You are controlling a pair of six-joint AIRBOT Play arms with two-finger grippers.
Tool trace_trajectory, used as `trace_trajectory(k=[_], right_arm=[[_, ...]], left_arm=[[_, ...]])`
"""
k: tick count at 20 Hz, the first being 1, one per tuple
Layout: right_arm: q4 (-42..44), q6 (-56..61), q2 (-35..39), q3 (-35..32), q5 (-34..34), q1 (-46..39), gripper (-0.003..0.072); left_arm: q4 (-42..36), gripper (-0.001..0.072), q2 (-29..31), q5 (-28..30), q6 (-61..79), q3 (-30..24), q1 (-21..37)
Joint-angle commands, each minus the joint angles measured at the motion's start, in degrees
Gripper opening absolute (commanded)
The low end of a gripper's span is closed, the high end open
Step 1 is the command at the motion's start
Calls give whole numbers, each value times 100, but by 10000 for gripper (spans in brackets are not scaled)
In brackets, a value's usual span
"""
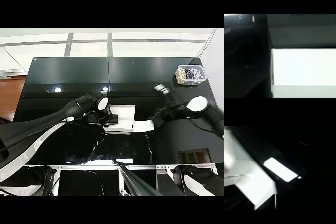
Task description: Fold the box and place the chain.
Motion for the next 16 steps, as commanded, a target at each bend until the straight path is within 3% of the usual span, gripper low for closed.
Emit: trace_trajectory(k=[1, 4, 7, 12, 16], right_arm=[[295, 1648, 118, -170, 315, -1421, 12], [988, 1714, -232, -669, 343, -1853, 12], [1335, 1681, -807, -927, 365, -1416, 12], [2424, 1147, -1215, -866, -37, -258, 13], [2267, 933, -1215, -348, 498, -157, 31]], left_arm=[[15, 26, -2, 4, 9, 7, -2], [15, 25, -2, 11, 9, 7, 7], [15, 26, -2, 9, 9, 7, 9], [15, 26, -2, 4, 9, 7, 9], [15, 26, -2, -9, 9, 7, 9]])
